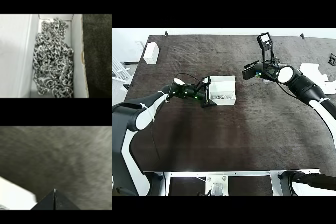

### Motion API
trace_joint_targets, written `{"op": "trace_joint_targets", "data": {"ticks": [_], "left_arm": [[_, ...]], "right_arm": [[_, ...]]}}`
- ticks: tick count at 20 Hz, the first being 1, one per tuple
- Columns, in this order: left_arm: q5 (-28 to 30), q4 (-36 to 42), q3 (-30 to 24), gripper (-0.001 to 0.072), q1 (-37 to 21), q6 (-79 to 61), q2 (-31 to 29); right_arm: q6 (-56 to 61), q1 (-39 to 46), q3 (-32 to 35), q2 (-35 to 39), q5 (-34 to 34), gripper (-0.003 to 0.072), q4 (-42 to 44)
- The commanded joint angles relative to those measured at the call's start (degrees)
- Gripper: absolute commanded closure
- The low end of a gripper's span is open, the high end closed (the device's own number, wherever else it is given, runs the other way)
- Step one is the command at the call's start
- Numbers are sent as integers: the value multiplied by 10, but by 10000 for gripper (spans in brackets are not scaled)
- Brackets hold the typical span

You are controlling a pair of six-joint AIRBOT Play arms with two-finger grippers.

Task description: Fold the box and place the chain.

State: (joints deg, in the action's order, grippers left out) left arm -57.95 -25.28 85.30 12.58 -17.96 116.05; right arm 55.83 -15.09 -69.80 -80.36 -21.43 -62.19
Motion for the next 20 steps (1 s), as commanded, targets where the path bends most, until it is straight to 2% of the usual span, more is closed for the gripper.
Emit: {"op": "trace_joint_targets", "data": {"ticks": [1, 4, 6, 7, 9, 11, 15, 20], "left_arm": [[0, 0, 0, 302, 0, 0, 0], [1, 0, 0, 302, 0, 0, 0], [1, 0, 0, 302, 0, 0, 0], [0, 0, 0, 302, 0, 0, 0], [1, 0, 0, 302, 0, 0, 0], [1, 0, 0, 302, 0, 0, 0], [1, 0, 0, 302, 0, 0, 0], [3, 0, 0, 302, 0, 0, 0]], "right_arm": [[-113, 20, -2, -21, 34, 678, 1], [-163, 40, -22, -54, 1, 678, 27], [-241, 64, -47, -80, -48, 678, 122], [-294, 78, -62, -94, -85, 678, 187], [-398, 113, -100, -129, -207, 678, 324], [-429, 143, -141, -174, -294, 678, 409], [-429, 148, -189, -239, -331, 678, 419], [-429, 134, -212, -282, -341, 678, 418]]}}
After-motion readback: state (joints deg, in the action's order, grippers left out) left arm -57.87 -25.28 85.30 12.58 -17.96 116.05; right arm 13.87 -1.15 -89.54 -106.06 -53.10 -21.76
